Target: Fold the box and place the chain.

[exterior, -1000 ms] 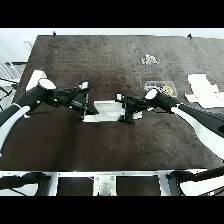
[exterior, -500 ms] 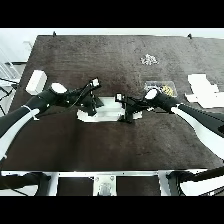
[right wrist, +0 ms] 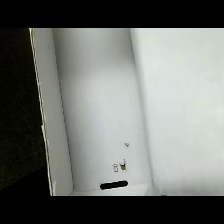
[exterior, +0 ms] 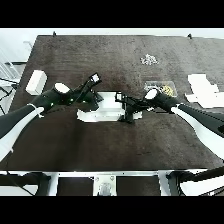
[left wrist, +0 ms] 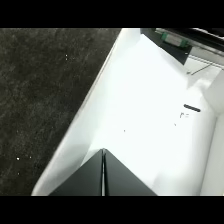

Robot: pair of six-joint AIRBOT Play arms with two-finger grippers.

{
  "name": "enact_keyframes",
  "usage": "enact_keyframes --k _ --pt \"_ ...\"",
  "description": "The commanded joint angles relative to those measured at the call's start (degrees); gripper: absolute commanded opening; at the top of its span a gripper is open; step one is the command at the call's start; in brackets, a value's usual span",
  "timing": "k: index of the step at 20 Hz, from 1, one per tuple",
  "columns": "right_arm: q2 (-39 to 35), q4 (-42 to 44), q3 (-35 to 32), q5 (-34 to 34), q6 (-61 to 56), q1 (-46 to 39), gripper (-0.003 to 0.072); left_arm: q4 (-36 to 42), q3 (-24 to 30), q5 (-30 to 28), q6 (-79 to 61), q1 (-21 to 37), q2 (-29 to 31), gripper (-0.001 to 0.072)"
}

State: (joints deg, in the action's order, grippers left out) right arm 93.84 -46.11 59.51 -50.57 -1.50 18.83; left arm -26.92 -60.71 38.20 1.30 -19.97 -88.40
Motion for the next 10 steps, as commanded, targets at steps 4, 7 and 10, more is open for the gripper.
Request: enact_keyframes --k 4,7,10 --pt "0.02 0.00 -0.02 -0.02 0.02 0.04 0.0575 -0.28 -0.20 -1.88 2.73 0.02 -2.82 0.0020" --pt "0.02 0.00 -0.02 -0.02 0.02 0.04 0.0575 -0.48 -0.20 -1.77 2.75 0.02 -2.80 0.0020" --pt "0.02 0.00 -0.02 -0.02 0.02 0.04 0.0574 -0.70 -0.72 -0.74 2.29 0.02 -2.75 0.0021"
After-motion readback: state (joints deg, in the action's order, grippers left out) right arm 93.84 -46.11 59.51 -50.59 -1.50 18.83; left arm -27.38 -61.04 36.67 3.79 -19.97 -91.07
